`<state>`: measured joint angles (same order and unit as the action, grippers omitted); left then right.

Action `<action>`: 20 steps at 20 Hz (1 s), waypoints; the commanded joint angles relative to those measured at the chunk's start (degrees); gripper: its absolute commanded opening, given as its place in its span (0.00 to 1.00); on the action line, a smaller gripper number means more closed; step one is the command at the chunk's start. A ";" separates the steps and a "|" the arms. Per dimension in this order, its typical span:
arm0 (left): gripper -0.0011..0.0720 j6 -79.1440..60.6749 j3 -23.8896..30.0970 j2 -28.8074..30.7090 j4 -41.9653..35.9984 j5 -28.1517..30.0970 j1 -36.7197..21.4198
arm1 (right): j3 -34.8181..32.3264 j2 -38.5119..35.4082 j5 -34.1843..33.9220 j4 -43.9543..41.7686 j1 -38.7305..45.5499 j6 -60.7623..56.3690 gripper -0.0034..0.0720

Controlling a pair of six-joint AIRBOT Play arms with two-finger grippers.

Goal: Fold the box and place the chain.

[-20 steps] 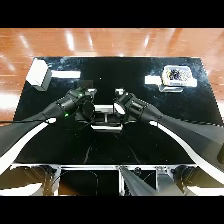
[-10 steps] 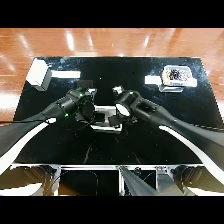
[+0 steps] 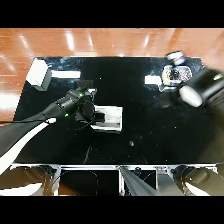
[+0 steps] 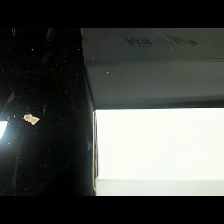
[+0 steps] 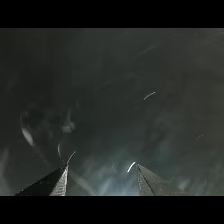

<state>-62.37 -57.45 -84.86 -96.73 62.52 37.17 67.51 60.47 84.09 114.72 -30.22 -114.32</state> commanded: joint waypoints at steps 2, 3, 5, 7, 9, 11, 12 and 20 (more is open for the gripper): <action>0.04 0.00 0.00 0.02 -0.04 -0.22 0.02 | 0.98 3.91 -18.14 -8.76 25.22 6.91 0.72; 0.04 0.00 0.00 0.02 -0.02 -0.22 0.02 | 2.71 7.63 -20.68 -12.66 30.03 8.24 0.72; 0.04 -0.02 0.00 0.02 0.00 -0.24 0.02 | 8.48 16.65 -22.84 -18.40 35.74 10.40 0.72; 0.04 -0.02 0.00 0.02 0.00 -0.24 0.02 | 16.37 26.51 -22.82 -20.31 37.48 11.32 0.72; 0.04 -0.02 -0.02 0.02 0.07 -0.24 0.00 | 24.76 35.78 -22.05 -20.44 37.46 11.32 0.72; 0.04 -0.02 -0.02 0.02 0.07 -0.20 0.00 | 32.46 43.58 -20.22 -22.29 37.46 11.32 0.72; 0.04 -0.02 -0.02 0.02 0.04 -0.24 0.00 | 35.60 46.86 -19.50 -23.30 37.46 11.32 0.72; 0.04 -0.04 -0.02 0.02 0.22 -0.83 0.00 | 41.31 55.08 -14.99 -25.94 37.51 11.32 0.72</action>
<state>-62.37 -57.47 -84.84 -96.66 62.22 37.17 107.44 113.43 66.92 89.08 7.18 -103.04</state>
